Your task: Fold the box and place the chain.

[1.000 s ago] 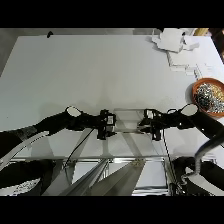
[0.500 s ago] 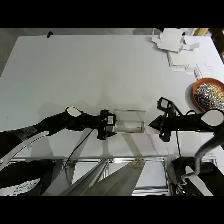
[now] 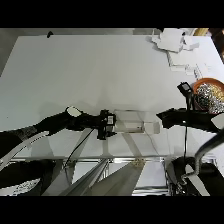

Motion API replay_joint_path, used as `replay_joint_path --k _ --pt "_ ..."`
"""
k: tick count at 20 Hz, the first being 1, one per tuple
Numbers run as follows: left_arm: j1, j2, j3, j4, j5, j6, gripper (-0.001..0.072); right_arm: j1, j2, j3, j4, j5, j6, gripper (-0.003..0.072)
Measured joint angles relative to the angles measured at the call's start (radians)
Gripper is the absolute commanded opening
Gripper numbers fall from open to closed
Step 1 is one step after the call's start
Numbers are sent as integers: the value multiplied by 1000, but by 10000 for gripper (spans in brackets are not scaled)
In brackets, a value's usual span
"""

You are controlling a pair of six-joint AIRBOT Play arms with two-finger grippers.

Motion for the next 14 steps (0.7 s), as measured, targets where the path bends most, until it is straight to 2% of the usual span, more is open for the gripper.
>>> replay_joint_path --k 3,6,9,14 --pt "0 0 0 0 0 0 276 -3 2 44 0 27 96 20" --pt "0 0 0 0 0 0 276 -3 3 145 -34 95 158 20" --pt "0 0 0 0 0 0 276 -3 3 242 -169 151 222 20" --pt "0 0 0 0 0 0 276 -4 -26 300 -444 222 288 19"
